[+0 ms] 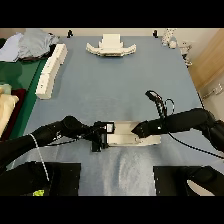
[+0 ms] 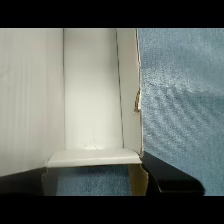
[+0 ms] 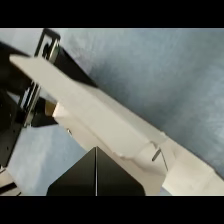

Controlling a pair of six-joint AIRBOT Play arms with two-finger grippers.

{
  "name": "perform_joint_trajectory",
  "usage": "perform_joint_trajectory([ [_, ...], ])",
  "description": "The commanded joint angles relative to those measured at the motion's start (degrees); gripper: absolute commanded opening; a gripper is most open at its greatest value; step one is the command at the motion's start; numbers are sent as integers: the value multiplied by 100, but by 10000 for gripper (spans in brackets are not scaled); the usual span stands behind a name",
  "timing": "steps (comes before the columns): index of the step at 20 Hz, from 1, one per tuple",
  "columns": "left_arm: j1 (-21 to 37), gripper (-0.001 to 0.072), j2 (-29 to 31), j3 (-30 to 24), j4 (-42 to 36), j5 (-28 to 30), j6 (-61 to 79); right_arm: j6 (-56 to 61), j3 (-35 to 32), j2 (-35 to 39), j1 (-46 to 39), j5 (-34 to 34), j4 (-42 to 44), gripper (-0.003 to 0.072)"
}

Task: Fold the box.

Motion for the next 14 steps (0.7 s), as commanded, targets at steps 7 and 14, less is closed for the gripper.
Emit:
perform_joint_trajectory([
  [7,2,480,4,0,0,0,0,42,223,-1663,2,1862,166,2],
  [14,2,480,4,0,0,2,0,-278,225,-2424,107,1705,168,1],
])
